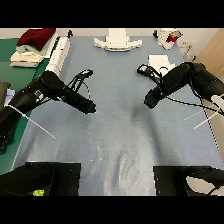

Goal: Fold the box.

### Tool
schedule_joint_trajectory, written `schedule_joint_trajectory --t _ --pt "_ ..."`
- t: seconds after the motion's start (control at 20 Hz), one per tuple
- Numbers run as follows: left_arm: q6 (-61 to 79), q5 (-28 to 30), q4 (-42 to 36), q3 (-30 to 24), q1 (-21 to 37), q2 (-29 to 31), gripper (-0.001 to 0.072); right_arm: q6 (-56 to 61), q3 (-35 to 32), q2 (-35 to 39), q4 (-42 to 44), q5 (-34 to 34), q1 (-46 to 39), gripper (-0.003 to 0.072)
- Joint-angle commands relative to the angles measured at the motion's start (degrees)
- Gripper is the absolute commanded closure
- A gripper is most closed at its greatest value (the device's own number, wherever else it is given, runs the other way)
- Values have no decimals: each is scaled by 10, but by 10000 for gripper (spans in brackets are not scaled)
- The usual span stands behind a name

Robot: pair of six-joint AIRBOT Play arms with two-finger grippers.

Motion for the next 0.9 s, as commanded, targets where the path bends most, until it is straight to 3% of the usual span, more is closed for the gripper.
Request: schedule_joint_trajectory --t 0.0,0.3,0.5,0.7,0.85 --pt "0 0 0 0 0 0 698 0 1 0 0 0 0 679" --pt "0 0 0 0 0 0 698 44 1 0 37 -2 0 679" --pt "0 0 0 0 0 0 698 258 1 0 177 36 1 678" --pt "0 0 0 0 0 0 698 470 3 0 188 42 2 677" --pt "0 0 0 0 0 0 698 535 3 -2 180 57 2 677"
